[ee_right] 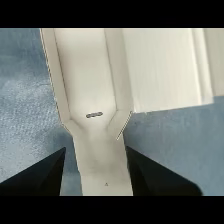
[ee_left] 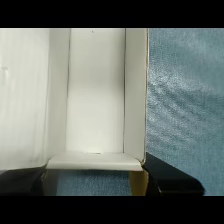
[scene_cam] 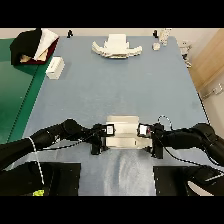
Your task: Fold the box.
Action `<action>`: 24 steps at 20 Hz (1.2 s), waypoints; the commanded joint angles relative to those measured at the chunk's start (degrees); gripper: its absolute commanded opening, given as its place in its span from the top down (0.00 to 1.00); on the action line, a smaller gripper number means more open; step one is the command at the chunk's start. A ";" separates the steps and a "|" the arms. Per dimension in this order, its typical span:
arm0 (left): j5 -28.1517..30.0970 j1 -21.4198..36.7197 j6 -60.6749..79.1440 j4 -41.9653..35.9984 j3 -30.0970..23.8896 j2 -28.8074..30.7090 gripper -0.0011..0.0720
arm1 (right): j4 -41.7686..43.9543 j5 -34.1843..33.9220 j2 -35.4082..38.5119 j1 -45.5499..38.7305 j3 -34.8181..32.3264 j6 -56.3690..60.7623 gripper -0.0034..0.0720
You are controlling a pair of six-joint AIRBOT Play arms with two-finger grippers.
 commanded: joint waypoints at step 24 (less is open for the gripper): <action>0.02 -0.04 0.02 0.00 0.00 0.00 0.56 | 11.37 12.85 -9.33 4.39 -0.44 -11.10 0.88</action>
